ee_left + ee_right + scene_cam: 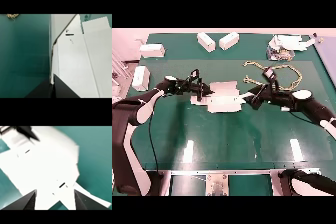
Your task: Fold the box and place the chain.
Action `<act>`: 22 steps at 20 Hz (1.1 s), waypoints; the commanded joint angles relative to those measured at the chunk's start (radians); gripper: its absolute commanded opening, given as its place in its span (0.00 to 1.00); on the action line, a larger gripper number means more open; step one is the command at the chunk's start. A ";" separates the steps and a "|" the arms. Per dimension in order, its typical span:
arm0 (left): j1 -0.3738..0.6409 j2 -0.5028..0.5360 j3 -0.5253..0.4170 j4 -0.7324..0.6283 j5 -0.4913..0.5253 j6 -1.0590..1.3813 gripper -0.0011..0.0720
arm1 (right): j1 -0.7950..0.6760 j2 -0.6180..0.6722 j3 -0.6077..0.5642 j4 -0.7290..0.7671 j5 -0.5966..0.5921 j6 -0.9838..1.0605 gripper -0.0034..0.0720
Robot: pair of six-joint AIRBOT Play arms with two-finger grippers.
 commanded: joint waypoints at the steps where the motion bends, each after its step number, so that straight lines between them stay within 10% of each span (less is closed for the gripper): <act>1: 0.000 -0.001 0.000 0.002 -0.004 0.000 0.04 | 0.063 0.011 -0.071 -0.011 -0.055 -0.259 0.78; 22: 0.000 -0.001 0.000 0.001 -0.043 0.000 0.04 | 0.204 -0.175 -0.029 0.097 -0.294 -0.671 0.85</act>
